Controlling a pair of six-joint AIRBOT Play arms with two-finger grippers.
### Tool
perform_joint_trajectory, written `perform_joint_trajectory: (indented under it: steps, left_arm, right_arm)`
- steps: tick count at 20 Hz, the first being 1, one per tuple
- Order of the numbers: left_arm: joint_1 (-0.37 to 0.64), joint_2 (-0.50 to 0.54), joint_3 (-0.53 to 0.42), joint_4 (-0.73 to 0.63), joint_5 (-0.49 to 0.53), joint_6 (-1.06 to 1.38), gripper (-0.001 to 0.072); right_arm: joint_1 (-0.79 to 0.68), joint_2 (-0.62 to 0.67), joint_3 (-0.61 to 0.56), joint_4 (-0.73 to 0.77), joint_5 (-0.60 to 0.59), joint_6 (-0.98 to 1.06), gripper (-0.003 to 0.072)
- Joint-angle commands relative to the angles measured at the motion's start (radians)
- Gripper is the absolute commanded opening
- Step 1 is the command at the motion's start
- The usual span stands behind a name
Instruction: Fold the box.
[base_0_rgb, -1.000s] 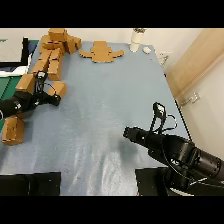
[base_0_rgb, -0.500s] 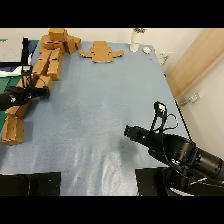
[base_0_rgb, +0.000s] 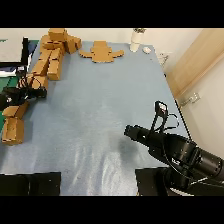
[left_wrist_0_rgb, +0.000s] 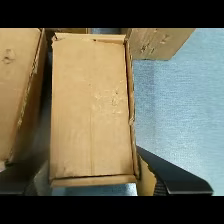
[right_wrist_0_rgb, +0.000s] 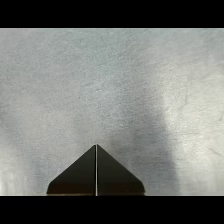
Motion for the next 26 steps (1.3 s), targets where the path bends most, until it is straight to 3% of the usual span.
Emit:
perform_joint_trajectory:
  steps: [1,8,9,10,14,15,16,17,18,21,23,26]
  left_arm:
    - [0.005,0.012,0.002,0.000,-0.072,-0.020,0.0720]
    - [0.097,0.164,0.002,0.006,-0.278,-0.046,0.0720]
    - [0.108,0.185,0.002,0.006,-0.319,-0.047,0.0720]
    - [0.114,0.207,0.003,0.006,-0.354,-0.071,0.0720]
    - [0.083,0.304,0.014,0.008,-0.542,-0.175,0.0694]
    - [0.052,0.319,0.030,0.010,-0.594,-0.171,0.0388]
    - [0.018,0.327,0.050,0.012,-0.641,-0.174,0.0213]
    - [-0.026,0.329,0.081,0.016,-0.689,-0.193,0.0089]
    - [-0.074,0.329,0.113,0.053,-0.721,-0.234,0.0011]
    - [-0.260,0.328,0.201,0.373,-0.717,-0.504,0.0009]
    - [-0.353,0.328,0.221,0.534,-0.746,-0.649,0.0008]
    - [-0.426,0.310,0.219,0.566,-0.848,-0.747,0.0008]
  right_arm:
    - [0.000,0.000,0.001,0.000,0.000,0.000,0.0007]
    - [0.000,0.000,0.001,0.019,0.003,-0.001,0.0010]
    - [0.000,0.000,0.001,0.019,0.003,-0.001,0.0067]
    - [0.000,0.000,0.001,0.019,0.003,-0.003,0.0072]
    - [-0.074,-0.023,0.013,0.030,0.031,-0.091,0.0008]
    - [-0.125,-0.046,0.033,0.050,0.047,-0.169,0.0007]
    - [-0.182,-0.080,0.060,0.085,0.061,-0.260,0.0007]
    - [-0.249,-0.124,0.094,0.133,0.067,-0.359,0.0008]
    - [-0.327,-0.185,0.141,0.198,0.067,-0.482,0.0007]
    - [-0.522,-0.409,0.314,0.424,0.064,-0.848,0.0007]
    - [-0.578,-0.549,0.430,0.508,0.061,-0.986,0.0007]
    - [-0.585,-0.711,0.560,0.539,0.054,-1.069,0.0008]
